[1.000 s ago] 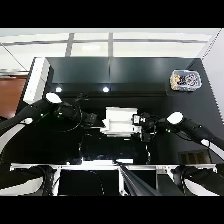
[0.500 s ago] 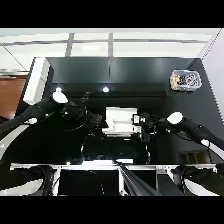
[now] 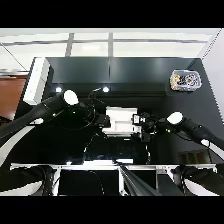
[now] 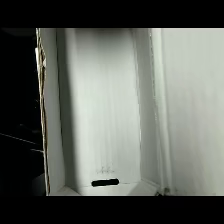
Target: Fold the box and place the chain.
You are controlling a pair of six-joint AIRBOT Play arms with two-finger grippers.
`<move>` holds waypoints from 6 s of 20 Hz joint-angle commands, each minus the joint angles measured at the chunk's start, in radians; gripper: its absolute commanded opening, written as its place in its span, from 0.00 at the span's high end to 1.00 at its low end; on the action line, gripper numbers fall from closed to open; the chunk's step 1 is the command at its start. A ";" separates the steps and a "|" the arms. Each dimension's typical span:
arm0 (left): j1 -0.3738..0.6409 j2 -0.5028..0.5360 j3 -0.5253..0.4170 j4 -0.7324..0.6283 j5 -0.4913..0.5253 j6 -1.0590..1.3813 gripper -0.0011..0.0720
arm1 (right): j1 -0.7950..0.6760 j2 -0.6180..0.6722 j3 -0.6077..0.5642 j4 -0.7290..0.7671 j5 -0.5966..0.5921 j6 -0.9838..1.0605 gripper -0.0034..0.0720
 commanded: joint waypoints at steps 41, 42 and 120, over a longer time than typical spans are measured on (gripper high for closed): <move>-0.307 -0.189 0.262 0.604 -0.118 -0.903 0.32 | 0.001 0.000 0.000 0.000 0.000 0.000 0.33; -0.306 -0.189 0.262 0.604 -0.114 -0.904 0.32 | 0.001 0.000 0.000 0.000 0.000 0.000 0.33; -0.306 -0.201 0.275 0.631 -0.085 -0.897 0.95 | 0.028 0.126 0.008 0.002 0.099 0.639 0.93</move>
